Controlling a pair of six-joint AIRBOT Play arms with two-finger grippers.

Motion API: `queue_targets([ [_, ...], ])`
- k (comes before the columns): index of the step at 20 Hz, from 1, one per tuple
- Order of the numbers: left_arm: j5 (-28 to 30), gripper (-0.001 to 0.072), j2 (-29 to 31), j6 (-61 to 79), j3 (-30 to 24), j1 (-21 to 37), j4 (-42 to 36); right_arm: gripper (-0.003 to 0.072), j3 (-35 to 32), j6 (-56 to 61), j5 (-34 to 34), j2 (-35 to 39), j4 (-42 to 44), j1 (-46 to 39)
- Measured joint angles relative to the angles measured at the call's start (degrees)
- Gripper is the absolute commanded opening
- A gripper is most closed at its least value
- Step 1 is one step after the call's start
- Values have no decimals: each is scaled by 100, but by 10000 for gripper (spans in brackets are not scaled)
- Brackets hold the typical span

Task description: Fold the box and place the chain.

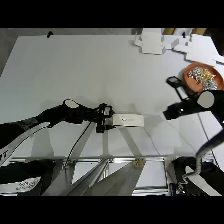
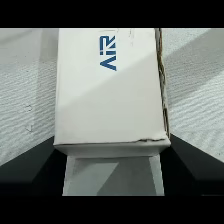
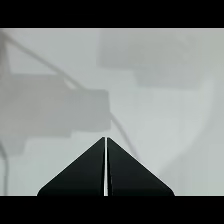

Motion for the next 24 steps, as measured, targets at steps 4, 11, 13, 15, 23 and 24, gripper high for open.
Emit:
queue_targets([
  [4,0,136,0,0,0,-2,2,23,-162,927,363,17,-476,-529],
  [11,0,136,0,0,0,0,2,23,-219,1349,522,24,-658,-743],
  [13,0,136,0,0,0,0,0,23,-219,1386,535,24,-688,-754],
  [15,0,136,0,0,0,0,2,23,-221,1408,549,24,-688,-758],
  [23,-9,136,15,-7,0,7,4,23,-219,1425,553,24,-702,-761],
  [24,-20,141,66,-63,-2,35,44,23,-219,1425,553,24,-702,-761],
])
